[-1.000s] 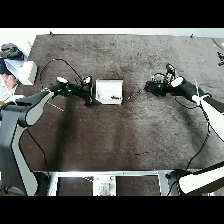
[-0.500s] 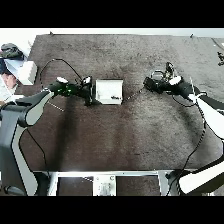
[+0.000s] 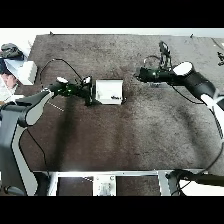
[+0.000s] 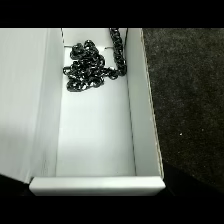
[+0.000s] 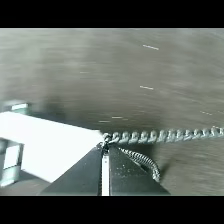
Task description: Fold the box and place the chain.
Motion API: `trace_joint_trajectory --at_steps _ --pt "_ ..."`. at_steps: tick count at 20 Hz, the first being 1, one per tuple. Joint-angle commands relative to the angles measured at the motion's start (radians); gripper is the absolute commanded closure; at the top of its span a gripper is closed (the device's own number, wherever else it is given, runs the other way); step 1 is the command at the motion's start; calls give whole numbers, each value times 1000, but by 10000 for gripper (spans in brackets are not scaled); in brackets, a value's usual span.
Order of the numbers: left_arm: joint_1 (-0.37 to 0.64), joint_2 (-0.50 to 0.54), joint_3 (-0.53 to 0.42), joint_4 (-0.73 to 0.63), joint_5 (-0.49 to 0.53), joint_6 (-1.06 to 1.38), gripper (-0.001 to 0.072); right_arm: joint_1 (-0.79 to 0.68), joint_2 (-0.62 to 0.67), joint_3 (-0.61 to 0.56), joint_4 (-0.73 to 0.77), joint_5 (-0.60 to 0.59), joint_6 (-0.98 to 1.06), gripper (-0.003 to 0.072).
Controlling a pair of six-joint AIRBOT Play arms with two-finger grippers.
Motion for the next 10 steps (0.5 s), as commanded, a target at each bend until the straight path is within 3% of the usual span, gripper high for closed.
trace_joint_trajectory --at_steps 1,6,10 --pt "0 0 0 0 0 0 239 86 122 1 1 0 -18 674" --pt "0 0 0 0 0 0 239 158 219 1 30 -130 -18 674" --pt "0 0 0 0 0 0 240 236 220 2 49 -208 -18 674"
